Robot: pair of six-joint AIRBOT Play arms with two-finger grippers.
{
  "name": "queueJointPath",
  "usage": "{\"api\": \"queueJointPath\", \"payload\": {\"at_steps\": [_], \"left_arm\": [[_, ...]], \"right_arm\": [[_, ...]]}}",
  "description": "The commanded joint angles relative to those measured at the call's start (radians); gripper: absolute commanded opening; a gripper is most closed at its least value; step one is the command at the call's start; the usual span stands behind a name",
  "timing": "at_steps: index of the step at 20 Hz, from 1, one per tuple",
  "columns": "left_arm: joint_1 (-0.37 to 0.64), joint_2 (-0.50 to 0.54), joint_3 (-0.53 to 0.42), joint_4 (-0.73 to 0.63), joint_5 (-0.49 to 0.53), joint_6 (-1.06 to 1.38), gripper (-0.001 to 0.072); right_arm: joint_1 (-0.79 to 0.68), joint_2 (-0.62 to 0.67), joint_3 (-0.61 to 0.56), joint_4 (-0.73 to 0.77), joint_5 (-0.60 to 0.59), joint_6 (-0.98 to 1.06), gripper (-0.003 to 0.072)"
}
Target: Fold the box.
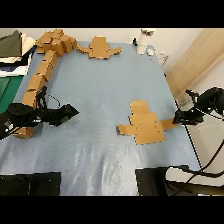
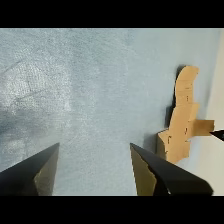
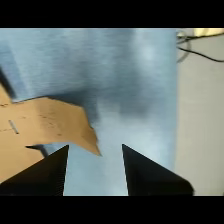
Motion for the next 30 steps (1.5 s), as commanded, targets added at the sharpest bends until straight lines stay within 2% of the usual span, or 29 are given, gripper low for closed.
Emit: {"api": "queueJointPath", "payload": {"at_steps": [1, 2, 4, 8, 9, 11, 13, 14, 16, 18, 23, 27, 30], "left_arm": [[0.0, 0.0, 0.001, 0.001, -0.021, 0.0, 0.069], [0.0, 0.0, 0.001, 0.001, -0.027, 0.0, 0.069], [0.0, 0.0, 0.001, 0.001, -0.046, 0.0, 0.069], [0.0, 0.0, 0.001, 0.0, -0.077, 0.0, 0.0689], [0.0, 0.0, 0.001, 0.0, -0.076, 0.0, 0.069], [0.0, 0.0, 0.001, 0.0, -0.076, -0.001, 0.0689], [0.0, 0.0, 0.001, -0.004, -0.073, -0.001, 0.0689], [0.0, 0.0, 0.001, -0.008, -0.076, -0.001, 0.0689], [0.0, 0.0, 0.001, -0.024, -0.096, 0.0, 0.0689], [0.0, 0.0, 0.008, -0.026, -0.126, 0.028, 0.0689], [0.003, 0.0, 0.136, -0.025, -0.229, 0.109, 0.0689], [0.004, -0.002, 0.179, -0.011, -0.234, 0.132, 0.0689], [0.034, -0.002, 0.179, 0.013, -0.275, 0.136, 0.0689]], "right_arm": [[-0.034, -0.053, 0.001, 0.185, -0.039, -0.146, 0.0514], [-0.034, -0.059, 0.001, 0.209, -0.051, -0.153, 0.0514], [-0.032, -0.067, 0.001, 0.248, -0.075, -0.155, 0.0438], [-0.026, -0.08, 0.0, 0.252, -0.081, -0.155, 0.0434], [-0.026, -0.089, 0.0, 0.251, -0.082, -0.155, 0.0395], [-0.026, -0.105, 0.0, 0.245, -0.085, -0.154, 0.0363], [-0.026, -0.109, 0.0, 0.252, -0.094, -0.155, 0.0226], [-0.026, -0.107, 0.001, 0.261, -0.105, -0.155, 0.02], [-0.006, -0.104, 0.001, 0.274, -0.124, -0.154, 0.0002], [0.044, -0.101, 0.001, 0.318, -0.13, -0.132, 0.0004], [0.259, -0.102, 0.0, 0.692, -0.122, -0.117, 0.0004], [0.476, -0.088, -0.021, 0.725, -0.05, 0.027, 0.0002], [0.593, -0.026, -0.11, 0.725, 0.029, 0.076, 0.0002]]}}
